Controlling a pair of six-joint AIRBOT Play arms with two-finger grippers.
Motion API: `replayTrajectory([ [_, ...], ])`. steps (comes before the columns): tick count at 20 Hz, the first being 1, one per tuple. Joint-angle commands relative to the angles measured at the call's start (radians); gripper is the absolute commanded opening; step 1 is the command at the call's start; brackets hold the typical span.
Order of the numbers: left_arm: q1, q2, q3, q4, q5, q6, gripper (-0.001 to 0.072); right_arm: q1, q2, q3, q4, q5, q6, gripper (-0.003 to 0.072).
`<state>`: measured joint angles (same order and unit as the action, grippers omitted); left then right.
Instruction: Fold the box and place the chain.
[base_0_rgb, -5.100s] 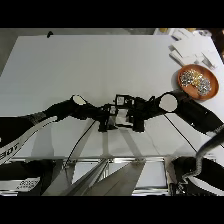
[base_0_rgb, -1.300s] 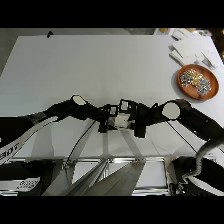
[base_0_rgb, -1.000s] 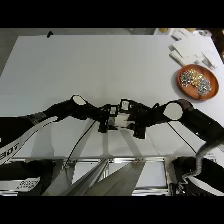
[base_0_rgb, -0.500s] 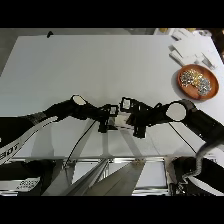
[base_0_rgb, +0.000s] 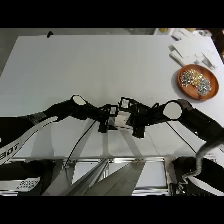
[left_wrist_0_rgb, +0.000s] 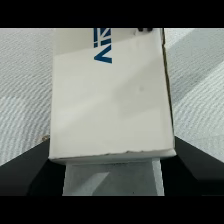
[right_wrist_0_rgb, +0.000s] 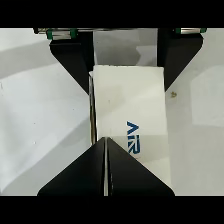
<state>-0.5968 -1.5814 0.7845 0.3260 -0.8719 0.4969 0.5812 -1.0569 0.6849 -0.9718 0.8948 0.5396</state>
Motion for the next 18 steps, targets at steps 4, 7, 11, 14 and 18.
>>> replayTrajectory([
  [4,0.001,0.0,0.001,0.0,0.0,0.0,0.0038,0.0,-0.01,-0.008,-0.002,0.011,0.003,0.0017],
  [7,0.001,0.0,0.001,0.0,0.0,0.0,0.0038,0.0,-0.036,-0.013,-0.002,0.011,0.006,0.0017],
  [11,0.001,0.0,0.001,0.0,0.0,0.0,0.0038,0.0,-0.043,-0.02,-0.002,0.008,0.006,0.0017],
  [14,0.001,0.0,0.001,0.0,0.0,0.0,0.0038,0.0,-0.043,-0.036,-0.002,0.002,0.006,0.0017],
  [18,0.001,0.0,0.001,0.0,0.0,0.0,0.0038,0.0,-0.043,-0.037,-0.002,0.002,0.006,0.0017],
])
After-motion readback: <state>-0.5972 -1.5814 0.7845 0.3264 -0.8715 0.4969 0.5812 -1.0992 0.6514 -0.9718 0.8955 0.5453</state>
